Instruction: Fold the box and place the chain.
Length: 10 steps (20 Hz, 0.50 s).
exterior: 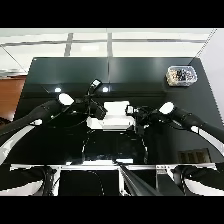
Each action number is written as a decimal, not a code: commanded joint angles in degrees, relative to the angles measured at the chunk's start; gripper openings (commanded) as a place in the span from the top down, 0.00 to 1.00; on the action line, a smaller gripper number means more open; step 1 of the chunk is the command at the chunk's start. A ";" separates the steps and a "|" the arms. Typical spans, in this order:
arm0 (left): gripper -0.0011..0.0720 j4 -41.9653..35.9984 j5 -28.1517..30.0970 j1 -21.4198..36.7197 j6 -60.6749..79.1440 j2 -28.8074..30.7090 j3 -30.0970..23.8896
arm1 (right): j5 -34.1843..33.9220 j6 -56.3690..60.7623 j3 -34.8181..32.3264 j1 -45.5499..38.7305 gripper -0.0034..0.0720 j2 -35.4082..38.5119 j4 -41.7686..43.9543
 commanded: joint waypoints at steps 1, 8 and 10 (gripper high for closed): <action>0.95 2.71 -4.31 0.57 -0.13 -1.51 0.50 | -0.07 -0.07 0.07 0.04 0.70 0.00 -0.07; 0.96 20.65 -11.34 6.38 -18.34 9.49 5.05 | -0.07 -0.07 0.07 0.04 0.70 0.00 -0.07; 0.96 20.65 -10.86 6.95 -18.97 16.13 2.82 | -0.07 -0.07 0.07 0.04 0.70 0.00 -0.07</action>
